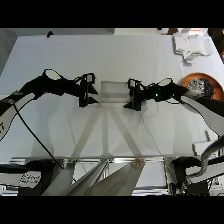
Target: Fold the box and place the chain.
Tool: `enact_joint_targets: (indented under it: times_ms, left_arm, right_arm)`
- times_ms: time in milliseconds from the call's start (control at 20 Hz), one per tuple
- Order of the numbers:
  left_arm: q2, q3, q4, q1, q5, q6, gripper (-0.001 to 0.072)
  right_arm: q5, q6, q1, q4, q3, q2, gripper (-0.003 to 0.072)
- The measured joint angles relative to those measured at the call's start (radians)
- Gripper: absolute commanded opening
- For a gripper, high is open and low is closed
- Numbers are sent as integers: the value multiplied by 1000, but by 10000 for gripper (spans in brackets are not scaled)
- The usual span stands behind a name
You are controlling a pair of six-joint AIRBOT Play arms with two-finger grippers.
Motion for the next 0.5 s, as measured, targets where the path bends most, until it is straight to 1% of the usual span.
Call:
enact_joint_targets:
  times_ms: [150, 250, 500]
  left_arm:
    - [-27, -3, -3, -15, 12, 20, 433]
    - [-35, -3, -5, -19, 16, 26, 393]
    - [-43, -3, -6, -23, 19, 47, 392]
  right_arm:
    - [0, 0, 0, 0, 0, 0, 519]
    - [0, 0, 0, 0, 0, 0, 519]
    - [0, 0, 0, 0, 0, 0, 519]
